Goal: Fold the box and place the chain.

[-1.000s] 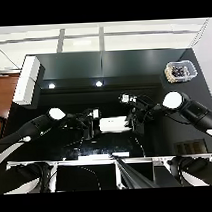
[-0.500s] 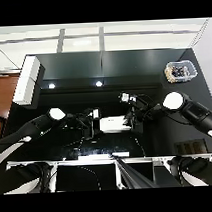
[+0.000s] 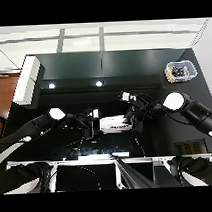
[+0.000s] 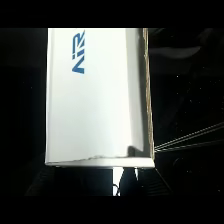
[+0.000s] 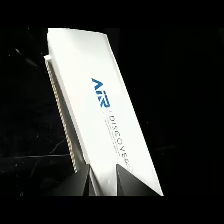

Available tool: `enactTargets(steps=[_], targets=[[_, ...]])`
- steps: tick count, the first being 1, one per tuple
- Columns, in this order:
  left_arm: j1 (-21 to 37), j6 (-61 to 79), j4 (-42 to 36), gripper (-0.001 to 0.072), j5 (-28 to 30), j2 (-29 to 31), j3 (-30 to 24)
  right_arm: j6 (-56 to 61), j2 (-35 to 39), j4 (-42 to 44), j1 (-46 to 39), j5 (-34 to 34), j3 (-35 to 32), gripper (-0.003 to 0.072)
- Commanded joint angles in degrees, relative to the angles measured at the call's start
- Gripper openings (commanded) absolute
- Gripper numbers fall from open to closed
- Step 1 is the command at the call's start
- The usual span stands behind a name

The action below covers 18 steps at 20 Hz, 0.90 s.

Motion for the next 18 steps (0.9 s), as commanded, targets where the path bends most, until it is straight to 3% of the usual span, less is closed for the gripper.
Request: enactTargets(steps=[1,18], targets=[[-0.04,0.00,0.07,0.0332,-0.07,-0.02,0.02,0.00,0.04,-0.31,0.02,-0.33,0.00,0.0174],[-0.04,0.00,0.07,0.0332,-0.07,-0.02,0.02,0.50,-0.13,-0.26,0.15,0.09,-0.31,0.0177]])
